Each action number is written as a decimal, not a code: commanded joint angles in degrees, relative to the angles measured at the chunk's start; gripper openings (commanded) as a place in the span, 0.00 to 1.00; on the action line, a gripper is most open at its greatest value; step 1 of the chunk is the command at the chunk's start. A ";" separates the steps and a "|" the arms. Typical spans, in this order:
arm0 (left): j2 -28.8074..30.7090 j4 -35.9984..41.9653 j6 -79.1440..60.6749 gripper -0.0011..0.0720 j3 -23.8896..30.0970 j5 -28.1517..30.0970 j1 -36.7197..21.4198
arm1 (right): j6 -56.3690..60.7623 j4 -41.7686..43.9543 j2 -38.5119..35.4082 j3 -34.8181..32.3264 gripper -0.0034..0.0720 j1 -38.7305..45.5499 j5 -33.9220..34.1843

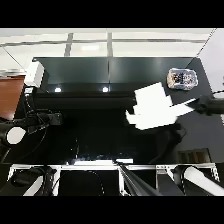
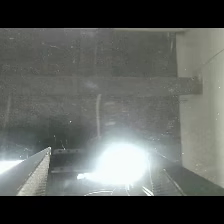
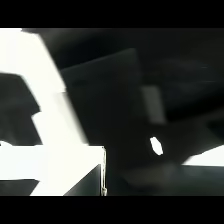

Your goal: Fold the box and place the chain.

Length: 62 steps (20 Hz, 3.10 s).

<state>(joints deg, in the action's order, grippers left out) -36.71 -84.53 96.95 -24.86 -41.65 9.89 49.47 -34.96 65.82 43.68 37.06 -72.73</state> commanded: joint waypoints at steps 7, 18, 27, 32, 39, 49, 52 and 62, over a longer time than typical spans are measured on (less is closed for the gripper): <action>-4.11 27.02 -3.67 0.96 -0.11 3.87 -0.02 | -15.89 28.72 -23.41 -32.94 0.06 -32.00 31.26; -44.50 60.96 -49.48 0.96 -15.85 -23.80 0.92 | -14.56 28.48 -23.41 -32.94 0.06 -47.43 36.79; -55.49 62.42 -61.51 0.77 -22.73 -38.80 1.36 | -14.53 27.21 -23.41 -32.94 0.06 -48.00 35.52; -55.49 52.63 -64.67 0.38 -24.52 -40.94 2.91 | -14.53 27.15 -23.41 -32.98 0.06 -48.00 35.85; -54.27 49.07 -65.22 0.05 -26.49 -39.47 4.94 | -14.60 23.39 -23.41 -31.71 0.90 -47.50 34.36; -37.68 42.97 -83.32 0.05 -23.69 -13.07 17.51 | -15.89 -15.67 -22.97 -12.04 0.90 -46.95 21.42; -40.26 40.70 -87.91 0.05 -23.69 -7.50 20.87 | -17.31 -15.47 -22.01 -12.46 0.90 -50.01 22.32; -43.85 38.29 -87.95 0.05 -23.69 -5.33 22.53 | -36.44 -12.81 -21.31 -21.88 0.90 -52.06 21.18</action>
<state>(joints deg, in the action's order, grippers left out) -79.92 -45.01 9.39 -48.58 -47.51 32.18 19.55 -49.39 44.42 24.43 -13.87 -50.72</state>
